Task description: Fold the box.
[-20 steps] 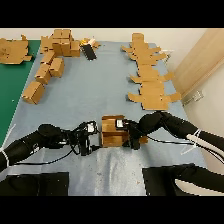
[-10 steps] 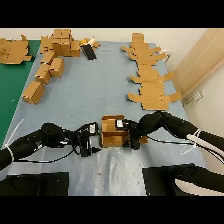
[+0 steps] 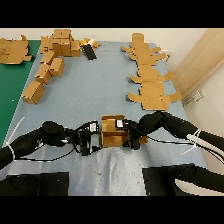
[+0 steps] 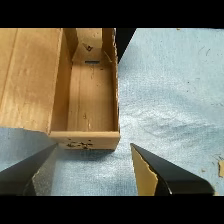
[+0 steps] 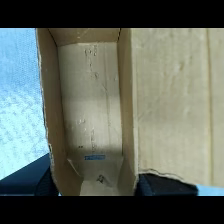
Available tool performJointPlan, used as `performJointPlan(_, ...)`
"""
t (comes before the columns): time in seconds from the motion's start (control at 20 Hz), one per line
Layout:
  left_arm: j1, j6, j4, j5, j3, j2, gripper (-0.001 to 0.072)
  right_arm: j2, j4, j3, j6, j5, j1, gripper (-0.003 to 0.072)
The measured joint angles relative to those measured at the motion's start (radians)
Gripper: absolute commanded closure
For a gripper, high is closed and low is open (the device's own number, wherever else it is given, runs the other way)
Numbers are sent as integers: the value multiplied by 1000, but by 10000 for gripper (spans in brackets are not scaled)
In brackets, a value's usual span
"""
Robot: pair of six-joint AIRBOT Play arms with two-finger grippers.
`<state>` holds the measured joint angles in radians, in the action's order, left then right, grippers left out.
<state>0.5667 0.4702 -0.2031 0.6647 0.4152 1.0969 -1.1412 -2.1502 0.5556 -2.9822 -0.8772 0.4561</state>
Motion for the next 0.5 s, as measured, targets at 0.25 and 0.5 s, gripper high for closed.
performJointPlan(0.25, 0, 1, 3, 0, 9, 18, 20, 0, 0, 0, 0, 0, 0, 182)
performJointPlan(0.5, 0, 0, 3, 10, 50, 63, 20, 0, 0, 0, 0, 0, 0, 182)
